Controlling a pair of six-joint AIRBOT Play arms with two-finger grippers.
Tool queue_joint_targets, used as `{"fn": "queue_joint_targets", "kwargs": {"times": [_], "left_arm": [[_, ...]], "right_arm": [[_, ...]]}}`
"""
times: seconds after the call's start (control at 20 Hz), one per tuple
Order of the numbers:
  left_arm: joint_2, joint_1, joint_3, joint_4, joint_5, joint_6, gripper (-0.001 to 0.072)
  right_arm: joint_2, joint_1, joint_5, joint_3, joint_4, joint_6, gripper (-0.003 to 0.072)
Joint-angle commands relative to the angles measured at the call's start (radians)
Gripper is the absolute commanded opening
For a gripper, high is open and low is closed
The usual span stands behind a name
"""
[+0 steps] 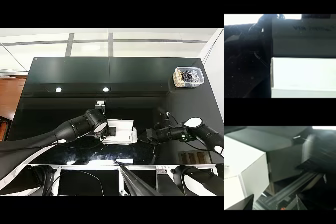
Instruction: Fold the box and place the chain.
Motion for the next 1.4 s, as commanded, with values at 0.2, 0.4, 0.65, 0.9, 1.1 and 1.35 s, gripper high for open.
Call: {"fn": "queue_joint_targets", "kwargs": {"times": [0.2, 0.4, 0.65, 0.9, 1.1, 1.35], "left_arm": [[0.0, 0.0, 0.001, 0.0, -0.003, 0.0, 0.0031], [0.0, 0.0, 0.001, 0.0, -0.003, 0.0, 0.0031], [0.0, 0.001, 0.0, 0.0, -0.005, 0.0, 0.0031], [0.0, 0.001, 0.0, 0.0, -0.005, 0.0, 0.0031], [0.0, 0.001, 0.0, 0.0, -0.005, 0.0, 0.0031], [0.0, 0.001, 0.0, 0.0, -0.004, 0.0, 0.0031]], "right_arm": [[-0.003, 0.189, -0.038, 0.108, 0.029, -0.012, 0.0605], [-0.003, 0.275, -0.136, 0.169, 0.017, 0.085, 0.0604], [-0.003, 0.288, -0.137, 0.183, 0.013, 0.097, 0.0604], [-0.003, 0.296, -0.161, 0.186, -0.086, 0.229, 0.0528], [-0.003, 0.417, -0.175, 0.249, -0.343, 0.46, 0.0528], [-0.008, 0.576, -0.172, 0.375, -0.658, 0.793, 0.0465]]}}
